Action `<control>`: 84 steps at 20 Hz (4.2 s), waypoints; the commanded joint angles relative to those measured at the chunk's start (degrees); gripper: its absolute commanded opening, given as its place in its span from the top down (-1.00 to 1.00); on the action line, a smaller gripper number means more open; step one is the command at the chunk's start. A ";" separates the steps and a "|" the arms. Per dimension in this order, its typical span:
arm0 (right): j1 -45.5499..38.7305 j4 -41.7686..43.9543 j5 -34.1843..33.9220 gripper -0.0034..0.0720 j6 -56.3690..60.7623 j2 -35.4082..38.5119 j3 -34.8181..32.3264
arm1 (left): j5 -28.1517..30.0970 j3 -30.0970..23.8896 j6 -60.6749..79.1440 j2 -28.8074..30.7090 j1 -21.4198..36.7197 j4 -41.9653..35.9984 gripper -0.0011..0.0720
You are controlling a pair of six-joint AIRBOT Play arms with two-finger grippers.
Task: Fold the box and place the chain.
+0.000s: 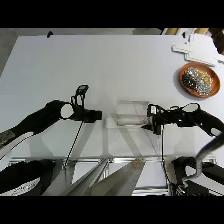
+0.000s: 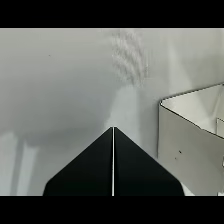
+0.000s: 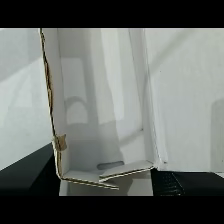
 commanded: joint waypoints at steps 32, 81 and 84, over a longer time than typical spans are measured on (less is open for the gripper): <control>-0.02 0.02 0.00 -0.19 0.00 0.07 0.02 | -4.02 5.62 19.21 -0.63 -4.63 -21.38 0.20; -0.02 0.02 0.00 -0.19 0.00 0.07 0.02 | -36.85 45.86 -33.33 -27.85 -18.64 18.56 0.13; -0.02 0.02 0.02 -0.19 0.00 0.07 0.02 | -37.13 45.88 -33.33 -29.18 -19.56 18.56 0.27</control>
